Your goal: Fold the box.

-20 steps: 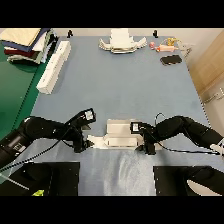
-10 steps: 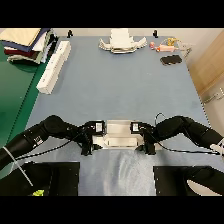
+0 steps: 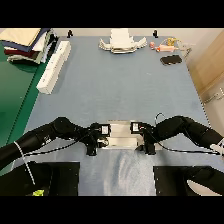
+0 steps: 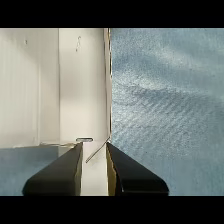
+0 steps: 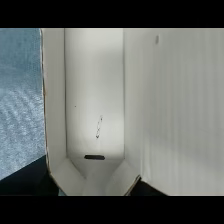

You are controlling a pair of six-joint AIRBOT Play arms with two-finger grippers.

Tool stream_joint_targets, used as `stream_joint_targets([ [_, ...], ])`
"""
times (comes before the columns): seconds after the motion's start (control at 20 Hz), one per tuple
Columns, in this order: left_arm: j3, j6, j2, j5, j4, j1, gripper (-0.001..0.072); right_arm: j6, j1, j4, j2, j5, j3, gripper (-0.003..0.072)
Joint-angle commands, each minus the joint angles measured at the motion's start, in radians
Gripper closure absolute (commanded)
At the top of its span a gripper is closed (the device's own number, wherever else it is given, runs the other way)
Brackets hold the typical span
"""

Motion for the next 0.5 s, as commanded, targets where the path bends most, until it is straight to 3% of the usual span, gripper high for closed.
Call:
stream_joint_targets([
  [0.0, 0.001, 0.007, -0.008, 0.073, -0.006, -0.004, 0.0495, 0.000, 0.000, 0.000, 0.001, 0.000, 0.001, 0.0224],
  [0.2, 0.001, 0.006, -0.012, 0.045, 0.046, -0.004, 0.0491, 0.000, 0.000, 0.000, 0.001, 0.000, 0.001, 0.0225],
  [0.25, 0.001, 0.002, -0.011, 0.015, 0.085, -0.003, 0.0432, 0.000, 0.000, 0.000, 0.001, 0.000, 0.001, 0.0224],
  [0.3, 0.001, -0.010, -0.010, -0.013, 0.120, -0.003, 0.0286, 0.000, 0.000, 0.000, 0.001, 0.000, 0.001, 0.0224],
  [0.45, 0.001, -0.079, 0.003, -0.039, 0.201, -0.003, 0.0265, 0.000, 0.000, 0.000, 0.001, 0.000, 0.001, 0.0225],
])
